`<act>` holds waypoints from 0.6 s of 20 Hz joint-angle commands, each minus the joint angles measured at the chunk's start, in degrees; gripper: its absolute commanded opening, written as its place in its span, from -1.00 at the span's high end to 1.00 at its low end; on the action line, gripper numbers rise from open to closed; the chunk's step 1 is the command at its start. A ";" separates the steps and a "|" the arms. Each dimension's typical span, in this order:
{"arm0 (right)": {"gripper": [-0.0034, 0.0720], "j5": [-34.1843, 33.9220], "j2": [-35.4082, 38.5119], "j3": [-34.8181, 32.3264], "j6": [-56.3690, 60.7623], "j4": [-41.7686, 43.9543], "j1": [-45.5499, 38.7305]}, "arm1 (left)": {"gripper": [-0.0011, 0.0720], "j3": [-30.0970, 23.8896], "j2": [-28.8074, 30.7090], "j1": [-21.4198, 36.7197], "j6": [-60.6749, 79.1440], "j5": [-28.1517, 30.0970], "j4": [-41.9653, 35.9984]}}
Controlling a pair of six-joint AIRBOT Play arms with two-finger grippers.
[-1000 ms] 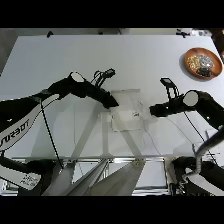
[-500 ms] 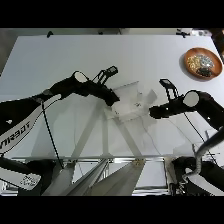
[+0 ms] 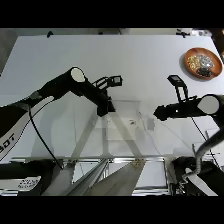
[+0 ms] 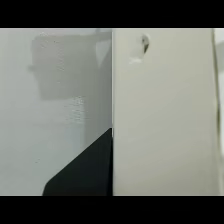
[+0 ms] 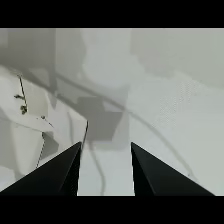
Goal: Fold the box and place the chain.
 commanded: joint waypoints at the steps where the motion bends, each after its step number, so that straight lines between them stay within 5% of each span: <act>1: -0.03 4.07 6.71 0.02 0.02 -1.11 0.02 | 0.97 -0.50 3.41 -4.07 -0.55 3.48 5.16; 7: -0.22 7.32 13.42 0.02 0.68 -5.88 0.02 | 0.98 -14.47 11.45 -8.37 1.09 29.64 0.28; 12: -0.22 5.70 13.86 0.02 0.68 -5.62 0.02 | 0.97 -20.33 12.70 -2.60 16.35 23.02 -13.03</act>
